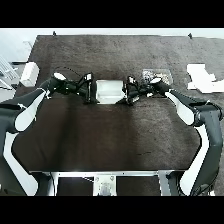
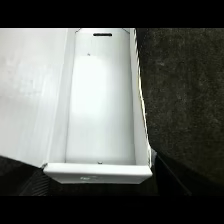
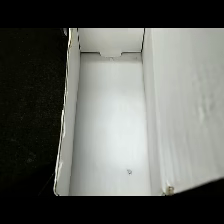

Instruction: Fold the box and place the chain.

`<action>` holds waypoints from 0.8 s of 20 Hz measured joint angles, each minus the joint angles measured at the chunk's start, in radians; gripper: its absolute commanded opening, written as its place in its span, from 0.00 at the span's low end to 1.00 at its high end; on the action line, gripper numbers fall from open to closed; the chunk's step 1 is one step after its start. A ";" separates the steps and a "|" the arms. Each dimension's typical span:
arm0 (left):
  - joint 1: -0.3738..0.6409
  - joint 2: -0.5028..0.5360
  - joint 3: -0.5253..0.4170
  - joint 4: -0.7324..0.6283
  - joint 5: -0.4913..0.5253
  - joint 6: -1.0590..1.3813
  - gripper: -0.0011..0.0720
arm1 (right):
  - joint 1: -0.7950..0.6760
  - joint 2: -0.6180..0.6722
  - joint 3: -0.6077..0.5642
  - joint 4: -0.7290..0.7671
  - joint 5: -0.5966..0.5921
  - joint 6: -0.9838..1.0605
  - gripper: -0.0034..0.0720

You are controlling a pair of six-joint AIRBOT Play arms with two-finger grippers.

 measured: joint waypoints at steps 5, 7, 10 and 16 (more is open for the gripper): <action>-0.012 -0.021 0.000 -0.031 0.017 0.045 1.00 | 0.000 0.000 0.000 0.000 0.000 0.000 0.73; -0.019 -0.031 0.000 -0.044 0.026 0.061 1.00 | 0.000 0.000 0.000 0.000 0.000 0.000 0.73; -0.028 -0.044 0.000 -0.055 0.046 0.073 1.00 | 0.000 0.000 0.000 0.000 0.000 0.000 0.73; -0.032 -0.053 0.000 -0.069 0.064 0.082 1.00 | 0.000 0.000 0.000 0.000 0.000 0.000 0.73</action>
